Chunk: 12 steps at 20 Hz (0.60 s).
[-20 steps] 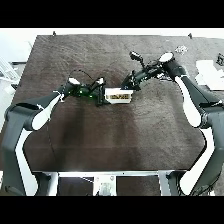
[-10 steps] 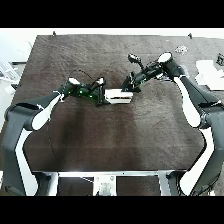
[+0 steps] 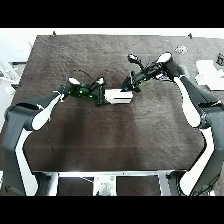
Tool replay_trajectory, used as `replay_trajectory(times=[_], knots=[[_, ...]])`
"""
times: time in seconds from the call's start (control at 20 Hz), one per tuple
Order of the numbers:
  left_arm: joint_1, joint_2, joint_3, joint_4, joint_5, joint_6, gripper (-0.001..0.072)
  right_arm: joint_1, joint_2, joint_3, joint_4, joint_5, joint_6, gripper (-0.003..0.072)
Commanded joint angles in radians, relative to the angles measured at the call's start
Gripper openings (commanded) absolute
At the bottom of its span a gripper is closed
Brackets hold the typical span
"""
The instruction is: Fold the box and place the chain.
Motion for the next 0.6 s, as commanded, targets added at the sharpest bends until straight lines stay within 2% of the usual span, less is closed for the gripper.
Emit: replay_trajectory(times=[0.0, 0.2, 0.35, 0.4, 0.55], knots=[[0.000, 0.000, 0.000, 0.000, 0.000, 0.000, 0.0635, -0.007, 0.005, -0.003, 0.014, -0.016, -0.011, 0.0218], [0.000, 0.000, 0.000, 0.000, -0.001, 0.000, 0.0636, -0.016, 0.057, -0.063, 0.064, -0.018, -0.029, 0.0216], [0.000, 0.000, 0.000, 0.000, 0.000, 0.000, 0.0635, -0.017, 0.076, -0.140, 0.095, -0.062, -0.090, 0.0223], [0.000, 0.000, 0.000, 0.000, -0.001, 0.000, 0.0636, -0.016, 0.076, -0.161, 0.105, -0.082, -0.089, 0.0298], [0.000, 0.000, 0.000, 0.000, -0.001, 0.000, 0.0635, -0.013, 0.076, -0.204, 0.108, -0.114, -0.122, 0.0302]])
